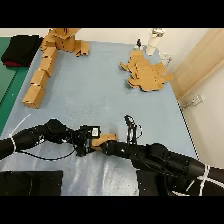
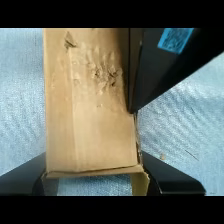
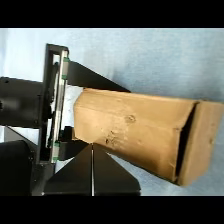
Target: Fold the box.
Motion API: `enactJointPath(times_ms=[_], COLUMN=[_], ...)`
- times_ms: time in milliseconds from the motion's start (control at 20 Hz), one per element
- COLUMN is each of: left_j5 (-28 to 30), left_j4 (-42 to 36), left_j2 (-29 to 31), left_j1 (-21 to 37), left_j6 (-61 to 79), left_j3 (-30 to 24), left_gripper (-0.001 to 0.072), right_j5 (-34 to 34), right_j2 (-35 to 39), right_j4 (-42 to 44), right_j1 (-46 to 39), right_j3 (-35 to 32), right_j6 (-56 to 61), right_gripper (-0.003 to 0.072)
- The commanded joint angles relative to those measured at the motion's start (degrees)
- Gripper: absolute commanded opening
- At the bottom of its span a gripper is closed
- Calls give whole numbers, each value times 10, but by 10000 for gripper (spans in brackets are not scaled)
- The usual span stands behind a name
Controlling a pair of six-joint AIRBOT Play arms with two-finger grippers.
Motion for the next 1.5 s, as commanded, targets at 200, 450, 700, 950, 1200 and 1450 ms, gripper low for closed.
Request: enactJointPath(times_ms=[200, 450, 700, 950, 1200, 1450], left_j5=[0, 0, 0, 0, 0, 0], left_j4=[0, 0, 0, 0, 0, 0], left_j2=[0, 0, 0, 0, 0, 0], left_j1=[0, 0, 0, 0, 0, 0], left_j6=[0, 0, 0, 0, 0, 0], left_j3=[0, 0, 0, 0, 0, 0], left_gripper=[473, 473, 473, 473, 473, 473], right_j5=[6, 14, -95, -374, -494, -494], right_j2=[-20, -19, 48, 131, 137, 136], right_j4=[-1, -7, -91, -256, -359, -394], right_j1=[0, 0, -10, -44, -76, -82], right_j3=[-2, -1, 22, 69, 86, 86], right_j6=[0, -1, -2, 61, 92, 164], right_gripper=[2, 2, 2, 2, 2, 3])
